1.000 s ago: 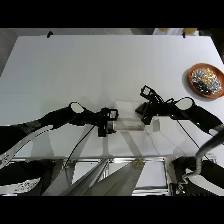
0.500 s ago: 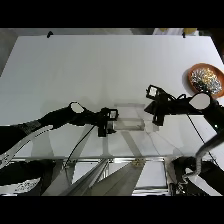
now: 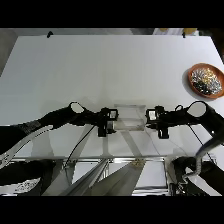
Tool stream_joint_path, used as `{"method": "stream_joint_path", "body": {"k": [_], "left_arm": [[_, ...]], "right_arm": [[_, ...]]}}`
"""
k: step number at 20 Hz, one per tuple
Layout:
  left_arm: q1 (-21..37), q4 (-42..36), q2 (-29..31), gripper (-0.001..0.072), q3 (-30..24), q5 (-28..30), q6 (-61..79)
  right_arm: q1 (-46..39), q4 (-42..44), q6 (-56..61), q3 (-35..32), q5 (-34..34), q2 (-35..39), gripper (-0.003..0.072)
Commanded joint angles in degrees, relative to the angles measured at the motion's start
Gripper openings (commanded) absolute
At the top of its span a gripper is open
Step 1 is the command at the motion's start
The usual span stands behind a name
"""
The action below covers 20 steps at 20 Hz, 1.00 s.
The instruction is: Fold the box and place the chain.
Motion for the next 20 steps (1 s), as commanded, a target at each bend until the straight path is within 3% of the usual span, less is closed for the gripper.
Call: {"method": "stream_joint_path", "body": {"k": [1, 12, 15, 18, 20], "left_arm": [[0.1, 0.0, 0.0, 0.0275, 0.0, 0.0, 0.0], [0.1, 0.0, 0.0, 0.0275, 0.0, 0.0, 0.0], [0.1, 0.0, 0.0, 0.0275, 0.0, 0.0, 0.0], [0.1, 0.0, 0.0, 0.0275, 0.0, 0.0, 0.0], [0.1, 0.0, 0.0, 0.0275, 0.0, 0.0, 0.0]], "right_arm": [[0.0, 3.1, -4.9, -1.3, -1.2, -2.1, 0.0095], [1.6, 13.0, -5.0, -1.3, -3.7, -9.0, 0.0119], [4.5, 13.6, -4.7, -1.3, -6.3, -11.0, 0.0306], [5.3, 13.6, -4.2, -1.3, -6.7, -11.9, 0.0371], [5.3, 12.9, -2.0, -1.3, -6.9, -11.9, 0.0477]]}}
